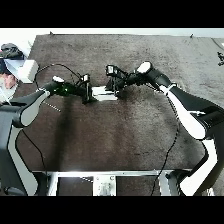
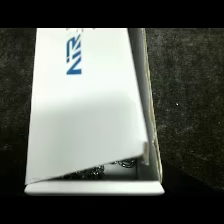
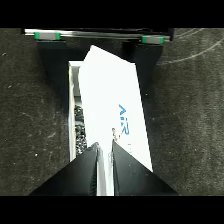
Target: Fold the box and place the chain.
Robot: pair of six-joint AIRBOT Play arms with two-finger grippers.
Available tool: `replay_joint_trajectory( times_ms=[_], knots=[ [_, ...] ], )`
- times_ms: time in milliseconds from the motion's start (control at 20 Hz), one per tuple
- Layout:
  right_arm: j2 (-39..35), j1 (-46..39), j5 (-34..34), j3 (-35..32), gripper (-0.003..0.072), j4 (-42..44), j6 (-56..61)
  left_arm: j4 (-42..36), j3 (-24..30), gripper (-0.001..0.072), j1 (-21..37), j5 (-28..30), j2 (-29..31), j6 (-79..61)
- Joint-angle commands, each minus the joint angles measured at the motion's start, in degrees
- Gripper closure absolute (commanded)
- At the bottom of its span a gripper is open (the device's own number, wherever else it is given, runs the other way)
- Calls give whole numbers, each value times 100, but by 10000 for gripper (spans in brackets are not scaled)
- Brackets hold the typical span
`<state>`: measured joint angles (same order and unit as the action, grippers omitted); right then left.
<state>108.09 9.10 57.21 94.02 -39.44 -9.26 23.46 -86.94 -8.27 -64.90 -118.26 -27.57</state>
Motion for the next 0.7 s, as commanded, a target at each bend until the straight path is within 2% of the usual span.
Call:
replay_joint_trajectory(
  times_ms=[0, 550, 650],
  knots=[
    [2, -2, 299, 0, 548, 0, 7, 7, -2, 243, -2, -9, 4, 11],
    [227, -15, 599, -17, 547, 4, 46, 7, -2, 244, -2, -7, 4, 11],
    [227, -28, 645, -17, 411, 0, 46, 7, -2, 244, -2, -9, 4, 11]
  ],
)
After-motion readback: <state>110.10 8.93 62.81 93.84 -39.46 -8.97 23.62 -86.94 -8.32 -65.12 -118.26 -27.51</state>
